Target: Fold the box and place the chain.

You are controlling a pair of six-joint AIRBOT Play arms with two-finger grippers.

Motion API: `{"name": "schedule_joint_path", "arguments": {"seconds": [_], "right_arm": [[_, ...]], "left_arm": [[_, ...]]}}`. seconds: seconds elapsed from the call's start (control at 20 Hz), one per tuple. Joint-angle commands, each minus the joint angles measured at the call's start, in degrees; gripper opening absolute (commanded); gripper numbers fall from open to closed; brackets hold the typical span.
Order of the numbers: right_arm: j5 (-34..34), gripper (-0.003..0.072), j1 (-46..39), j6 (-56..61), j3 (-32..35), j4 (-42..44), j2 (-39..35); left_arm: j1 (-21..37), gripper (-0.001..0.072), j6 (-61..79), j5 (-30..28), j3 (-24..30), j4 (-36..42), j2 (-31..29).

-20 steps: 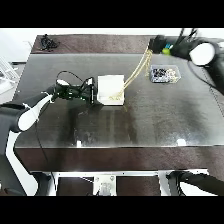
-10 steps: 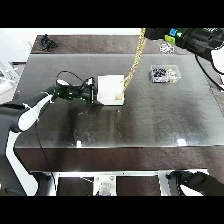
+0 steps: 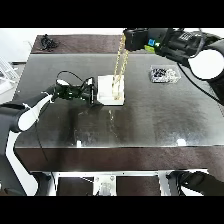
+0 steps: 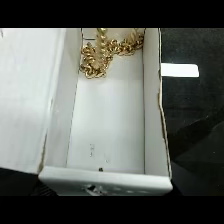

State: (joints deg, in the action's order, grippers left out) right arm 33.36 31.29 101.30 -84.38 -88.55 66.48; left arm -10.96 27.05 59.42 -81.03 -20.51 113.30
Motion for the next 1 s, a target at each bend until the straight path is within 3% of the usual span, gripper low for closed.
{"name": "schedule_joint_path", "arguments": {"seconds": [0.0,0.4,0.7,0.85,0.9,0.95], "right_arm": [[0.07,0.0002,0.61,0.04,0.83,0.02,2.4],[0.15,0.0001,0.98,0.02,2.19,1.36,12.44],[-0.52,0.0002,0.46,0.02,14.86,1.73,16.31],[-2.51,0.0004,-0.33,0.0,16.83,1.03,18.12],[-2.47,0.0093,-0.5,-0.02,16.83,0.81,18.47],[-2.47,0.0363,-0.76,0.0,16.72,0.85,18.43]], "left_arm": [[0.04,0.0541,0.02,-0.02,0.02,0.0,-0.04],[0.04,0.0541,0.0,-0.02,0.02,0.0,-0.04],[0.04,0.0541,0.02,-0.02,0.02,0.0,-0.04],[0.04,0.0541,0.0,-0.02,0.02,0.0,-0.04],[0.04,0.0541,0.0,-0.02,0.02,0.0,-0.04],[0.04,0.0541,0.0,-0.02,0.02,0.0,-0.04]]}}
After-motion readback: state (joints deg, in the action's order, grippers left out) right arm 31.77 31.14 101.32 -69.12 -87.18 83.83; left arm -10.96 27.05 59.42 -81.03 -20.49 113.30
